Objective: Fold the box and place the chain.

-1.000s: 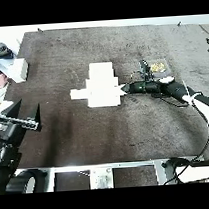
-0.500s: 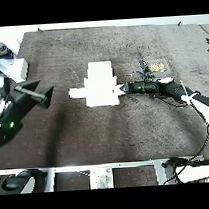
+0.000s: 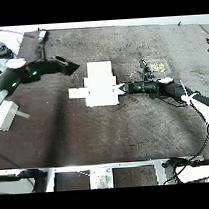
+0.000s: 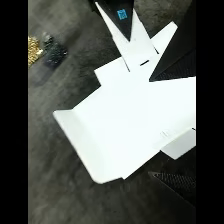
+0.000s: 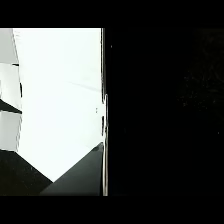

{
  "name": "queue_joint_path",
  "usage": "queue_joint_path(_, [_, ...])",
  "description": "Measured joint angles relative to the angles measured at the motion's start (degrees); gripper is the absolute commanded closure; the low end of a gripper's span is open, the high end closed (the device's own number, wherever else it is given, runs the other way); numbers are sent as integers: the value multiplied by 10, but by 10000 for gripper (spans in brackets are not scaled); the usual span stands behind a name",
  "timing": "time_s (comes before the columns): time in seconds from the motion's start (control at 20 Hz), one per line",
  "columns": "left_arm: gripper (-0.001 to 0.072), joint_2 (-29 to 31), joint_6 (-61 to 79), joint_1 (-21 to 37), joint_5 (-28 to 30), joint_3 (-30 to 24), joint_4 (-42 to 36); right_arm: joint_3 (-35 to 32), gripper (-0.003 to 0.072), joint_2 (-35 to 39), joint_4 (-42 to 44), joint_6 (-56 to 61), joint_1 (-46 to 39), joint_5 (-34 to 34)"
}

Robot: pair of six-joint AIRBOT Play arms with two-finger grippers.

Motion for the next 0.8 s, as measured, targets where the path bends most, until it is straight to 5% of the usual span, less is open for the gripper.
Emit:
queue_joint_path(0.2, [107, -130, -148, -14, -58, 165, 90, 0, 672, 0, 2, -9, 0, 0])
queue_joint_path(0.4, [107, -226, -229, -19, -112, 273, 132, 0, 671, 0, 2, -15, 0, 0])
queue_joint_path(0.8, [107, -318, -269, -19, -195, 332, 115, 0, 671, 0, 2, -19, 0, 7])
